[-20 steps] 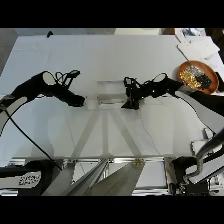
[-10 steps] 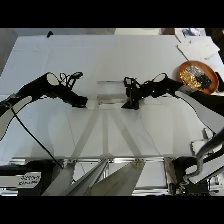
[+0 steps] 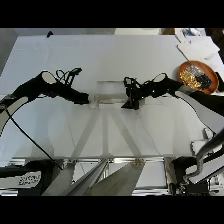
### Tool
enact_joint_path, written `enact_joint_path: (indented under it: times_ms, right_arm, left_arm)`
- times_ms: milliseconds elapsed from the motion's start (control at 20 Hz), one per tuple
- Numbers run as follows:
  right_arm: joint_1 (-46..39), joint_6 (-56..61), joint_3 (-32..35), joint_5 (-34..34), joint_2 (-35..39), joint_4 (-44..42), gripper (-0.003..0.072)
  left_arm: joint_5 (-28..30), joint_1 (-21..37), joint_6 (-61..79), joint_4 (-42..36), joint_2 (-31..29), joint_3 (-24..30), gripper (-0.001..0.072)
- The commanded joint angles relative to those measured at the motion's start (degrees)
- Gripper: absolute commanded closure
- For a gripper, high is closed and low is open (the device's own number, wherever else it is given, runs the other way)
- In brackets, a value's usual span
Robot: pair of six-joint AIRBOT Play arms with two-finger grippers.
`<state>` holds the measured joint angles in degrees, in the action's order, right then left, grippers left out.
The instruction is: Fold the box and place the chain.
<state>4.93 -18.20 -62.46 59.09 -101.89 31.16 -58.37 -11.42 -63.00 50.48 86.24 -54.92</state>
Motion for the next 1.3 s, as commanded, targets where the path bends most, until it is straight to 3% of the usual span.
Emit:
enact_joint_path:
  times_ms: [0, 400, 500, 650, 900, 1100, 1200, 1250]
  right_arm:
    - [0.00, -0.04, 0.00, 0.07, -0.02, 0.09, 0.0303]
    - [0.00, -0.04, 0.00, 0.09, -0.02, 0.09, 0.0303]
    - [0.00, -0.04, 0.00, 0.09, -0.02, 0.09, 0.0303]
    - [0.00, -0.04, 0.00, 0.09, -0.02, 0.09, 0.0303]
    - [0.00, -0.04, 0.00, 0.09, -0.02, 0.09, 0.0303]
    - [0.00, -0.04, 0.00, 0.09, -0.02, 0.09, 0.0303]
    - [0.00, -0.04, 0.00, 0.09, -0.02, 0.09, 0.0303]
    - [0.00, -0.04, 0.00, 0.09, -0.02, 0.09, 0.0303]
  left_arm:
    - [-2.32, 0.59, 1.36, -1.73, -0.76, -0.04, 0.0704]
    - [-3.06, 0.74, 2.91, -5.64, -0.83, -0.04, 0.0693]
    - [-3.21, 0.79, 3.93, -7.30, -0.83, -0.04, 0.0663]
    - [-3.39, 0.79, 5.29, -8.79, -0.83, -0.04, 0.0552]
    - [-3.23, 0.79, 8.00, -14.10, -0.83, -0.04, 0.0552]
    - [-0.15, 0.72, 9.40, -13.77, -0.28, -0.02, 0.0546]
    - [0.76, 0.61, 8.81, -12.09, 0.42, -0.02, 0.0327]
    - [0.70, 0.61, 8.81, -12.22, 0.76, -0.02, 0.0266]
